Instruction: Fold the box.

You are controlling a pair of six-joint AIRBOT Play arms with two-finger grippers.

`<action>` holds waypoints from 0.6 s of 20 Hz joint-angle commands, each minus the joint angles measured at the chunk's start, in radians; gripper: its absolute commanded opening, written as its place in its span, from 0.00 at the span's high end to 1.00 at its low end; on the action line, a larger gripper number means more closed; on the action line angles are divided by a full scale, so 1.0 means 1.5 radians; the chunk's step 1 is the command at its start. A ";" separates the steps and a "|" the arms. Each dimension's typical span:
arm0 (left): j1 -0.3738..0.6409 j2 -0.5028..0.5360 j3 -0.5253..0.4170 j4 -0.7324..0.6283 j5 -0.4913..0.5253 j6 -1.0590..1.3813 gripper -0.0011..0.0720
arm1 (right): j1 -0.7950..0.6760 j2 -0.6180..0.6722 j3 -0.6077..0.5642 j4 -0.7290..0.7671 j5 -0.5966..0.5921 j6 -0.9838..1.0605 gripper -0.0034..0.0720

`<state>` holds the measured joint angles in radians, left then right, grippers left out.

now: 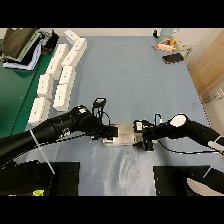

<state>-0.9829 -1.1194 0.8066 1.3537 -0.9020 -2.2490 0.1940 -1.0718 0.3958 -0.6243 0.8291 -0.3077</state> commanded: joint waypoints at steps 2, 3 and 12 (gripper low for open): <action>-0.010 -0.032 0.039 0.057 -0.052 -0.061 0.43 | 0.001 0.001 0.000 0.000 0.000 0.000 0.26; -0.011 -0.039 0.041 0.057 -0.051 -0.071 0.43 | 0.001 0.001 0.000 0.000 0.000 0.000 0.26; -0.049 -0.114 0.078 0.064 -0.070 -0.120 0.43 | 0.001 0.001 0.000 0.000 0.000 0.000 0.26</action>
